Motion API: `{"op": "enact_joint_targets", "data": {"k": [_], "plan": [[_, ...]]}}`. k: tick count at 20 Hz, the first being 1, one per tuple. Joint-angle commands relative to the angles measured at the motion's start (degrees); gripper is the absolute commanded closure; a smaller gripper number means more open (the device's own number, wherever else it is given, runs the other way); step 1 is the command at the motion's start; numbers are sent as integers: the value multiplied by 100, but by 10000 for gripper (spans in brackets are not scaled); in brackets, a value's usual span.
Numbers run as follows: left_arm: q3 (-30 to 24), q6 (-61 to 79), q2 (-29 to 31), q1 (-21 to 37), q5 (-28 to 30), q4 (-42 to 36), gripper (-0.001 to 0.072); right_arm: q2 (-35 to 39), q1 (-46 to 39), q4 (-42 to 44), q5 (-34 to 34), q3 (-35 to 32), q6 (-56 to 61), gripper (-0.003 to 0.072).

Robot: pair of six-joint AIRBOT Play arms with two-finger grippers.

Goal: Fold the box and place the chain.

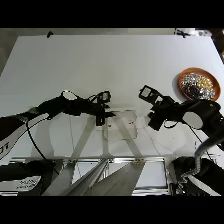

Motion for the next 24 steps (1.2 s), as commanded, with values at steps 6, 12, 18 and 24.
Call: {"op": "enact_joint_targets", "data": {"k": [6, 12, 18, 24], "plan": [[-4, 2, -4, -2, 0, 0, 698, -225, 4, 4, -173, 2, -702, 680], [-4, 0, -4, -2, 0, 0, 698, 1298, 4, 33, 181, 2, -1220, 680], [-4, 0, -4, -2, 2, 0, 698, 2516, 4, 846, 1692, -330, -1176, 680], [-4, 2, -4, -2, 2, 0, 698, 2787, 4, 1095, 907, -1814, -2391, 679]]}}
